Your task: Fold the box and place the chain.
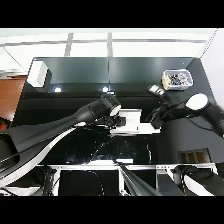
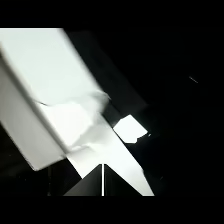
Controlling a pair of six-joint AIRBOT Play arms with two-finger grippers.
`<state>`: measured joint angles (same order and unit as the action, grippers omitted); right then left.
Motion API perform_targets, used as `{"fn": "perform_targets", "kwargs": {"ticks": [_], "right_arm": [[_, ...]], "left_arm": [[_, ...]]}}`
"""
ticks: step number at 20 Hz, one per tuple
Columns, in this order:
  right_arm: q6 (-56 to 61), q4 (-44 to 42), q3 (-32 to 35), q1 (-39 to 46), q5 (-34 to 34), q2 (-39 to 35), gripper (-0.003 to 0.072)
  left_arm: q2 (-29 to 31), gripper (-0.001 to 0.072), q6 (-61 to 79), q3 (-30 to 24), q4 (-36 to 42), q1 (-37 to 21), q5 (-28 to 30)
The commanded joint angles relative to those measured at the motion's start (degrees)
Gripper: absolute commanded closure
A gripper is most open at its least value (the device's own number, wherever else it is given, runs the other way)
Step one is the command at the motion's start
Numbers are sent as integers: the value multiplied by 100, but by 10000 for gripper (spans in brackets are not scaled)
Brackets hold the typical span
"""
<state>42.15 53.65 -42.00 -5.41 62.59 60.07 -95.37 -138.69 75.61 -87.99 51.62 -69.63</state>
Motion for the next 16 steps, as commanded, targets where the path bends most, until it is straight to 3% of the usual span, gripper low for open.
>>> {"fn": "perform_targets", "kwargs": {"ticks": [1, 4, 6, 8, 11, 14, 16], "right_arm": [[1764, 302, -190, 1316, 396, -160, 672], [3377, 256, 492, 2559, -466, -155, 672], [3469, -20, 1005, 2946, -323, -20, 672], [2929, -315, 1244, 2828, 164, 291, 672], [2079, -1438, 1335, 2184, 586, 940, 672], [1585, -2197, 1331, 1521, 505, 1346, 672], [1449, -2203, 1241, 1318, 431, 1360, 672]], "left_arm": [[2, 687, -96, 7, -57, -2, 63], [2, 687, -98, 7, -44, -2, 59], [2, 687, -94, 7, -46, -2, 37], [2, 687, -94, 7, -46, -2, 39], [2, 687, -94, 7, -42, -2, 37], [2, 687, -94, 7, -42, 0, 37], [2, 687, -94, 7, -42, -2, 37]]}}
